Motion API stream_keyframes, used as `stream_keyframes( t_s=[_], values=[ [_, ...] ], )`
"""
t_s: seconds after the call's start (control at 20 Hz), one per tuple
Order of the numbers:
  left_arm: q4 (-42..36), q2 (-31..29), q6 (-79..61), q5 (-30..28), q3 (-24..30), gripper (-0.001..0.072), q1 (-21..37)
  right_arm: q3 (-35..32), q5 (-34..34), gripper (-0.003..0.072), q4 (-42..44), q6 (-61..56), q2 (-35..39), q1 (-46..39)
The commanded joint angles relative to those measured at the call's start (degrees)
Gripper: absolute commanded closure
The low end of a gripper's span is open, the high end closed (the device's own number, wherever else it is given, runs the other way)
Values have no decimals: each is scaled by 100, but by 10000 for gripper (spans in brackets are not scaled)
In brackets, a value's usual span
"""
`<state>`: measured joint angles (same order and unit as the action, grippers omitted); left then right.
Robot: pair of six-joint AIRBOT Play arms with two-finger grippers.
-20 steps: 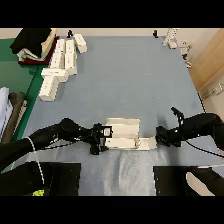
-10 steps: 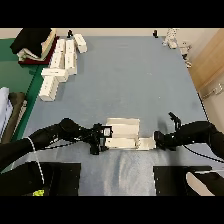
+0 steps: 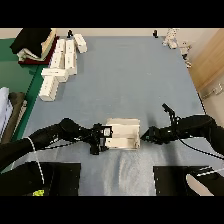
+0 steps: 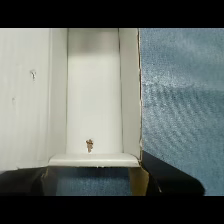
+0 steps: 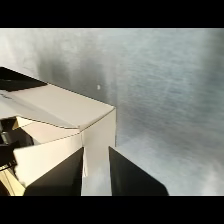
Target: Fold the box.
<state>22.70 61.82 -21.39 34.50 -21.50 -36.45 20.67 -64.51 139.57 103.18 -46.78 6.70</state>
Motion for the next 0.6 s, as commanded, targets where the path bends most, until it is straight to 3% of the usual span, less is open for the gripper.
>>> stream_keyframes(
  t_s=[0.0, 0.05, 0.1, 0.55],
  values=[
    [2, -2, -2, -2, -4, 300, 0, 162, 0, 441, 35, -81, 20, 107],
    [2, -2, -2, 0, -4, 300, 0, 162, 7, 379, 31, -81, 20, 127],
    [2, -2, -2, -2, -4, 301, 0, 162, 28, 230, 31, -81, 20, 173],
    [2, -2, 0, 0, -4, 300, 0, 173, 1331, 228, -498, -1471, -63, 1836]
  ],
)
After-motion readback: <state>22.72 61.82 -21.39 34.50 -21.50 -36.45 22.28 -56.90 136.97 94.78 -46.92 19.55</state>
